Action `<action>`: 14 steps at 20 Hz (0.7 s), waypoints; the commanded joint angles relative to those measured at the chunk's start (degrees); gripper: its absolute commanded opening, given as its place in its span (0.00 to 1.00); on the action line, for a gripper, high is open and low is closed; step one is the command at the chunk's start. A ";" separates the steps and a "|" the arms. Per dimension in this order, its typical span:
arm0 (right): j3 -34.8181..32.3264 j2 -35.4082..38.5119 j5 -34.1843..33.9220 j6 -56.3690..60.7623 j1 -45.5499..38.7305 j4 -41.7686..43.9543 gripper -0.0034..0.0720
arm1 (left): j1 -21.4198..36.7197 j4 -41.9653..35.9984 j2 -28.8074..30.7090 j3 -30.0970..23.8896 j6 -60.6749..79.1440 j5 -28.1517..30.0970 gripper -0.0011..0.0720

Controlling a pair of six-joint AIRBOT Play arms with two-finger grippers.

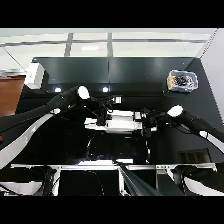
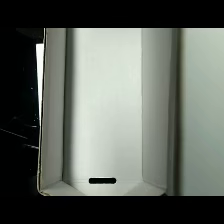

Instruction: Fold the box and place the chain.

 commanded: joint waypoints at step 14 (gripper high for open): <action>0.02 -0.02 -0.22 -0.04 0.04 -0.15 0.58 | 11.93 14.01 15.39 0.61 -31.58 -17.40 0.86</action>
